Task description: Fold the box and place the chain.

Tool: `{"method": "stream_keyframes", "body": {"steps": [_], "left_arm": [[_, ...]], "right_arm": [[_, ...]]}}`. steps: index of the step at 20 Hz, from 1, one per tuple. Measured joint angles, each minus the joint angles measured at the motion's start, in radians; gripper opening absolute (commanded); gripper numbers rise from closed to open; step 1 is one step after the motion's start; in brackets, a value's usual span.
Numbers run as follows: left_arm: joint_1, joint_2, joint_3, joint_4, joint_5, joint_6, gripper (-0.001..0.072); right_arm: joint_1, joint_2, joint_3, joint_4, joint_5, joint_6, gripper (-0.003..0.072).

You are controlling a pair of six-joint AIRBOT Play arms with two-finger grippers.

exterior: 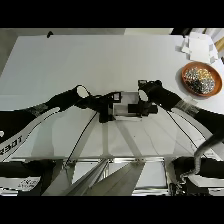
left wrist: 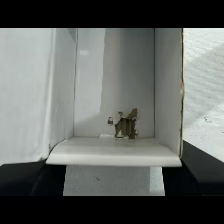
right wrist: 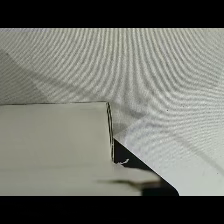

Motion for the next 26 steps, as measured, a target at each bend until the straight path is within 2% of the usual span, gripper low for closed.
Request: {"method": "stream_keyframes", "body": {"steps": [1,4,9,10,11,12,15,19,23,26], "left_arm": [[0.0,0.0,0.0,0.0,0.0,-0.001,0.0017],[0.0,0.0,0.0,-0.003,0.0,-0.003,0.0017],[0.0,0.0,0.0,-0.006,0.0,-0.007,0.0017],[0.0,0.0,0.0,-0.005,0.0,-0.007,0.0017],[0.0,0.0,0.0,-0.005,0.0,-0.006,0.0017],[0.0,0.0,0.0,-0.005,0.0,-0.005,0.0017],[0.0,0.0,0.0,-0.004,0.0,-0.005,0.0017],[0.0,0.0,0.0,-0.003,0.0,-0.004,0.0017],[0.0,0.0,0.0,-0.003,0.0,-0.004,0.0017],[0.0,0.0,0.0,-0.003,0.0,-0.004,0.0017]], "right_arm": [[0.001,-0.001,0.0,0.0,0.0,0.0,0.002],[0.003,-0.001,0.0,-0.002,0.008,-0.011,0.0298],[0.001,0.069,-0.002,-0.016,0.003,-0.103,0.0339],[-0.004,0.096,-0.002,-0.026,0.003,-0.129,0.0365],[-0.012,0.129,-0.001,-0.033,0.004,-0.157,0.0424],[-0.022,0.162,0.0,-0.037,0.007,-0.185,0.0442],[-0.085,0.27,0.006,-0.051,0.029,-0.284,0.0438],[-0.293,0.339,0.04,-0.098,0.041,-0.42,0.0421],[-0.569,0.284,0.101,-0.134,-0.003,-0.553,0.0354],[-0.752,0.175,0.178,-0.146,-0.048,-0.616,0.0354]]}}
